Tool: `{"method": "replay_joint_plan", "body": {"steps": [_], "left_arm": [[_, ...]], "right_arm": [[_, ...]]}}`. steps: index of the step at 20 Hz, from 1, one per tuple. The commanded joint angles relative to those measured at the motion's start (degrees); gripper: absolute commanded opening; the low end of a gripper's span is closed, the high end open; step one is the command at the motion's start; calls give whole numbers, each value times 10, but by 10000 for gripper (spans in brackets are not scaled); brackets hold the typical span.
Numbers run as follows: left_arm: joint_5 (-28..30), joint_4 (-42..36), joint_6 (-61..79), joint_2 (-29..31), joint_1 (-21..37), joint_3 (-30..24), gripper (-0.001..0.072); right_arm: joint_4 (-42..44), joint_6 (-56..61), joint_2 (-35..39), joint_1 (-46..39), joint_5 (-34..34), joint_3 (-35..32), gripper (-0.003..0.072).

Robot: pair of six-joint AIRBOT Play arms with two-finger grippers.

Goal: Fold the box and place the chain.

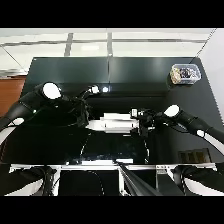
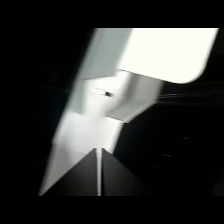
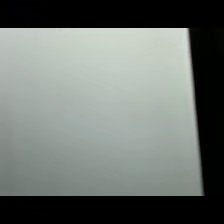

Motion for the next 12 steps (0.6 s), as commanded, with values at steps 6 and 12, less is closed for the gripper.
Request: {"method": "replay_joint_plan", "body": {"steps": [6,12], "left_arm": [[162,-348,13,-51,-19,-28,25],[241,-295,8,-101,-17,-28,25]], "right_arm": [[0,-2,0,0,3,0,222],[0,-2,0,0,3,0,222]]}}
